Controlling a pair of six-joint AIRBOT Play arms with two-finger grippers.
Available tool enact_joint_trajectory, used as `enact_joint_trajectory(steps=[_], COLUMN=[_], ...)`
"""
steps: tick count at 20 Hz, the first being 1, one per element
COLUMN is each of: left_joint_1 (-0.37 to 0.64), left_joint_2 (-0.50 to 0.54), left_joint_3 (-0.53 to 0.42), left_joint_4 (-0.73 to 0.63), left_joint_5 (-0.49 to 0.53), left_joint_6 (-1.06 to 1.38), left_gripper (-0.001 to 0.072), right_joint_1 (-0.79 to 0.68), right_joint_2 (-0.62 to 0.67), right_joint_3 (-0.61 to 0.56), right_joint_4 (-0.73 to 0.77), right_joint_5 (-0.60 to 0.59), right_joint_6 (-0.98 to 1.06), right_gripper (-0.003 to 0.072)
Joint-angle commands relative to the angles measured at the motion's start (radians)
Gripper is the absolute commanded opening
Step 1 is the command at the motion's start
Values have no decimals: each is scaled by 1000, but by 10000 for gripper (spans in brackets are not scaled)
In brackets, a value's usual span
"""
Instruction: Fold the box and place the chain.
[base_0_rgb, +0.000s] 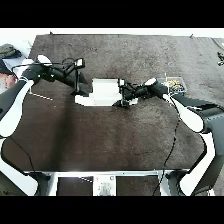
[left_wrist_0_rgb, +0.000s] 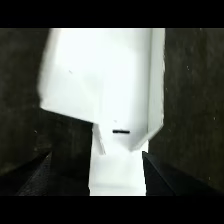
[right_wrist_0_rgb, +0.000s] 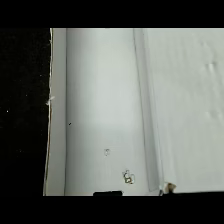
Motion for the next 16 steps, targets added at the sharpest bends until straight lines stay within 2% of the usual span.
enact_joint_trajectory(steps=[1,2,6,16], left_joint_1=[1,-3,-45,-99], left_joint_2=[2,2,-9,-21], left_joint_3=[-58,-75,-92,-124], left_joint_4=[57,53,68,88], left_joint_5=[33,58,115,177], left_joint_6=[95,105,111,55], left_gripper=[659,720,720,720], right_joint_1=[0,0,0,-1], right_joint_2=[1,1,1,1], right_joint_3=[1,1,1,1], right_joint_4=[0,0,0,0], right_joint_5=[0,0,0,0], right_joint_6=[1,1,1,1], right_gripper=[267,267,267,267])
